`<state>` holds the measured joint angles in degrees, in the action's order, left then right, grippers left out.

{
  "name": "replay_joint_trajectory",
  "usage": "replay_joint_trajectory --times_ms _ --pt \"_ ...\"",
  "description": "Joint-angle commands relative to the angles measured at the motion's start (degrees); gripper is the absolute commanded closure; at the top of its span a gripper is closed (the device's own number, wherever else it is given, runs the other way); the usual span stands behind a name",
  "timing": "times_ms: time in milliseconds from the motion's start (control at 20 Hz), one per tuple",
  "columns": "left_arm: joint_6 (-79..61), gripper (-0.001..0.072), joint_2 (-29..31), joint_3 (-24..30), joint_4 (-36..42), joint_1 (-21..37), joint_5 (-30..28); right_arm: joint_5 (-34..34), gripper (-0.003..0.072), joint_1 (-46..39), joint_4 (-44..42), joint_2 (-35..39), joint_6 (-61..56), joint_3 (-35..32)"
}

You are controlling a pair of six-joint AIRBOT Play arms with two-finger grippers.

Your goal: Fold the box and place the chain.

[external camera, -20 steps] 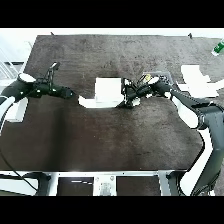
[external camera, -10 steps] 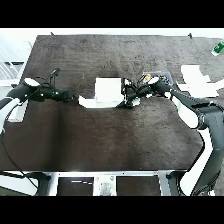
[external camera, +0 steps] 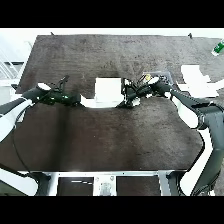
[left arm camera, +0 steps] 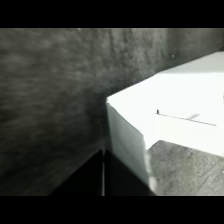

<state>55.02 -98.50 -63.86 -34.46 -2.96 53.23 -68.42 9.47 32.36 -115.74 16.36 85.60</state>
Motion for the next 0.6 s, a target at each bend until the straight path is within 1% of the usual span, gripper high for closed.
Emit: replay_joint_trajectory --times_ms 0,200,250,300,550 --pt "0.4 0.0690 -0.7 -0.4 1.8 -1.6 -1.5 0.0 0.0263 0.0 0.0 0.0 0.0 0.0" --pt "-0.2 0.0683 -0.5 -2.8 3.0 -1.6 0.5 0.0 0.0263 0.0 0.0 0.0 0.0 0.0" --pt "-1.9 0.0528 -0.3 -2.9 4.3 -1.6 1.2 0.0 0.0263 0.0 0.0 0.0 0.0 0.0" --pt "-3.1 0.0510 -0.1 -3.1 5.4 -1.6 1.7 0.0 0.0263 0.0 0.0 0.0 0.0 0.0" --pt "-3.7 0.0509 0.0 -4.6 6.7 -1.6 3.6 0.0 0.0263 0.0 0.0 0.0 0.0 0.0"
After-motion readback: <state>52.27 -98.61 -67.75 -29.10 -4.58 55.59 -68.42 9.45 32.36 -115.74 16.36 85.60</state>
